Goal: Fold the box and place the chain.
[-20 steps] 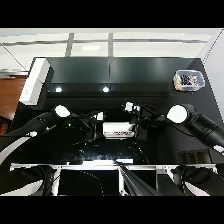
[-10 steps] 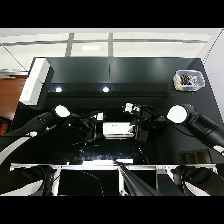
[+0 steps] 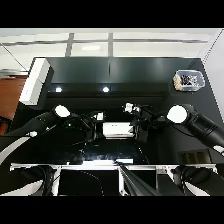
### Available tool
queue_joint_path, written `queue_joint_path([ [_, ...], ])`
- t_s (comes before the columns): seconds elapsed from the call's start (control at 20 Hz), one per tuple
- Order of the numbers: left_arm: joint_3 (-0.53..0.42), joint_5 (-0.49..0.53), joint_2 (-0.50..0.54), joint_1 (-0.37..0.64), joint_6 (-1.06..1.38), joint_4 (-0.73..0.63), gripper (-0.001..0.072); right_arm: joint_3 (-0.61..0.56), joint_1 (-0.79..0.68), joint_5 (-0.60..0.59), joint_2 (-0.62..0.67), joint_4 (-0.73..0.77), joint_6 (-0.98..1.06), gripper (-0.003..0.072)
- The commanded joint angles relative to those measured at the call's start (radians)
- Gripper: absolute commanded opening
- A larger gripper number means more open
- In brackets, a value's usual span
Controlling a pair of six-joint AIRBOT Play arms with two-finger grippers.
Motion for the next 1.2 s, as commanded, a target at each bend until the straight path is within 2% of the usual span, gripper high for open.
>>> queue_joint_path([
  [0.0, 0.0, 0.001, -0.001, 0.0, 0.0, 0.0, 0.0406, 0.0, 0.001, 0.0, 0.0, 0.0, 0.0, 0.0296],
  [0.85, 0.0, 0.001, -0.001, 0.0, 0.0, 0.0, 0.0406, 0.0, 0.001, 0.0, 0.0, -0.001, 0.0, 0.0295],
  [0.9, 0.0, 0.001, -0.001, 0.0, 0.0, 0.0, 0.0406, 0.0, 0.001, 0.001, 0.0, -0.001, 0.0, 0.0183],
  [0.95, 0.0, 0.001, -0.001, 0.0, 0.0, 0.0, 0.0406, 0.0, 0.001, 0.004, 0.0, -0.001, 0.0, 0.0159],
  [1.15, 0.0, 0.001, -0.001, 0.0, 0.0, 0.001, 0.0406, 0.0, 0.001, 0.011, 0.0, -0.001, 0.0, 0.0159],
])
